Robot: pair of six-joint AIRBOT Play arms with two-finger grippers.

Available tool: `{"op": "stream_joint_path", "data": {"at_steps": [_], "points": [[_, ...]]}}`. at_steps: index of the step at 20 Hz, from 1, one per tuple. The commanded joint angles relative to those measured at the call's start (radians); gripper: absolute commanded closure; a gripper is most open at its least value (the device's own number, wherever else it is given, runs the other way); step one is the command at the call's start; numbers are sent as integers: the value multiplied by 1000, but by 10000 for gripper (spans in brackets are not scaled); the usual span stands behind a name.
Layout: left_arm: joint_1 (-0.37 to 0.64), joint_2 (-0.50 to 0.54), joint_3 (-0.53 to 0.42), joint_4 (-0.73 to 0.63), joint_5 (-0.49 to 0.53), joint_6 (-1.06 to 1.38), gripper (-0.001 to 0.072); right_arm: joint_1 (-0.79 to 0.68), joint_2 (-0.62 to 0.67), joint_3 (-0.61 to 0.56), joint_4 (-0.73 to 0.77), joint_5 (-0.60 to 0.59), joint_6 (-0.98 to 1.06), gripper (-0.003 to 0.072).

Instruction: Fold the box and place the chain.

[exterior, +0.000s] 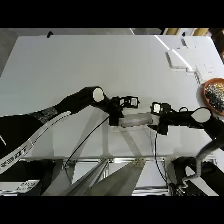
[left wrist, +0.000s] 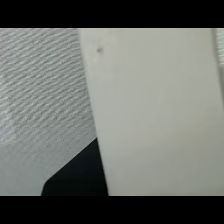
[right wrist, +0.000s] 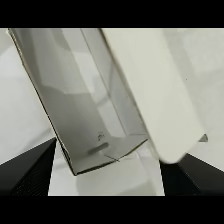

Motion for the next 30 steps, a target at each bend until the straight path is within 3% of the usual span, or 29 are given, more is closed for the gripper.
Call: {"op": "stream_joint_path", "data": {"at_steps": [1, 12, 17, 27, 30], "points": [[0, 0, 0, 1, 1, 1, 701, -32, -37, 25, 17, 39, -84, 6], [0, 0, 0, 1, 1, 1, 701, -33, -130, 22, 64, 106, -91, 29], [0, 0, 0, 1, 1, 1, 701, -33, -130, -39, 79, 76, -137, 29], [0, 0, 0, 1, 1, 1, 701, -18, -140, -43, 144, 56, -220, 51], [0, 0, 0, 1, 1, 1, 701, -18, -169, -43, 140, 57, -221, 140]]}}
